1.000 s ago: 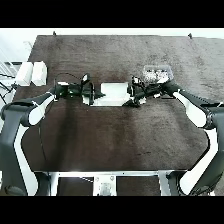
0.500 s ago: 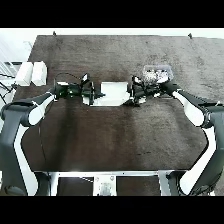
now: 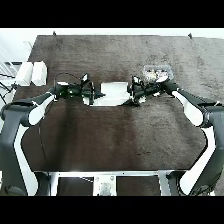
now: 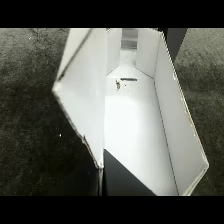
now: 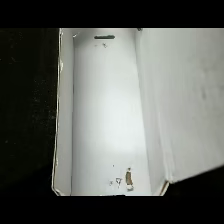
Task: Fold the box and place the chain.
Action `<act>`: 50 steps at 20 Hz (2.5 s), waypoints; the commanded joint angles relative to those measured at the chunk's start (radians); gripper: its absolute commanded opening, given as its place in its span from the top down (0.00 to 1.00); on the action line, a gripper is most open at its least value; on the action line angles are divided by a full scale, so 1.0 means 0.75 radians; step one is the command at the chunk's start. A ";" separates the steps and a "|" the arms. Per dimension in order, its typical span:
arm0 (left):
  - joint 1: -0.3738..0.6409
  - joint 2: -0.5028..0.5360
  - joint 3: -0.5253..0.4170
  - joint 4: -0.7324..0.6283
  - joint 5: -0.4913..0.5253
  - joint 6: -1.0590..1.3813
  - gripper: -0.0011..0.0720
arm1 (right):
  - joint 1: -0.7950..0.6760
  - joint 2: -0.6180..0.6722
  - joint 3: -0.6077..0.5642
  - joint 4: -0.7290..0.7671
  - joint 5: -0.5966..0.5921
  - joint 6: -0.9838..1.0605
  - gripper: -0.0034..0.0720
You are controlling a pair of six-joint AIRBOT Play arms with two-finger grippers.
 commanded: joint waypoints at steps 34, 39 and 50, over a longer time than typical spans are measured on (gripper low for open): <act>-0.001 0.001 0.000 -0.001 0.009 0.001 0.96 | 0.013 -0.005 0.007 -0.009 -0.043 -0.018 0.40; -0.001 0.001 0.001 -0.002 0.008 0.001 0.96 | 0.013 -0.005 0.007 -0.009 -0.043 -0.018 0.40; 0.000 0.001 0.003 -0.011 -0.037 0.002 0.72 | 0.013 -0.005 0.007 -0.009 -0.043 -0.018 0.40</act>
